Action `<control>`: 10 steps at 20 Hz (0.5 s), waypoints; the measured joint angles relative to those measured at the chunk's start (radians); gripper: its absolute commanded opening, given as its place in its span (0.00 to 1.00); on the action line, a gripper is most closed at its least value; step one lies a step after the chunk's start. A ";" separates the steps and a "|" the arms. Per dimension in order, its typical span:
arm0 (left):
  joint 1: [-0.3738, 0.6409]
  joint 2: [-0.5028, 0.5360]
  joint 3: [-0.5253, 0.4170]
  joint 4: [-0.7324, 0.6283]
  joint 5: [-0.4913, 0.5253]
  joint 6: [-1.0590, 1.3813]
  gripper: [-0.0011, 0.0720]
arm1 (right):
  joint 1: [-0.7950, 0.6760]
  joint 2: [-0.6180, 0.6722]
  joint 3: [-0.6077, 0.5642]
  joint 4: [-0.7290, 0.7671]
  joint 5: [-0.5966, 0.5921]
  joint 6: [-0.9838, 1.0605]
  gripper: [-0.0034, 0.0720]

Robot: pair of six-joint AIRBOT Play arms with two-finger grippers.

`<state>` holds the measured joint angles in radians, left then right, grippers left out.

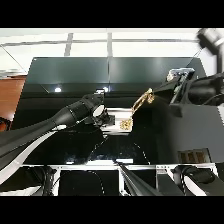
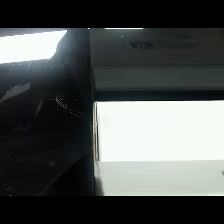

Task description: Fold the box and place the chain.

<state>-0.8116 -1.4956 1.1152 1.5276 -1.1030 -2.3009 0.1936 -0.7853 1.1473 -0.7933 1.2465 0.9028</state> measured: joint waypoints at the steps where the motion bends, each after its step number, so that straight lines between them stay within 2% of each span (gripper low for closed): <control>1: 0.000 0.000 0.000 0.000 0.000 0.000 0.05 | 0.000 0.003 0.026 0.045 0.006 0.013 0.07; 5: 0.000 0.000 0.000 0.000 0.000 0.000 0.05 | 0.000 -0.003 0.071 0.156 0.029 0.040 0.07; 10: 0.000 0.000 0.000 0.000 -0.001 0.000 0.05 | 0.014 -0.023 0.043 0.201 0.045 0.066 0.07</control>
<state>-0.8116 -1.4956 1.1152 1.5272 -1.1042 -2.3009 0.2077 -0.8085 1.1900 -0.5919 1.2911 0.9688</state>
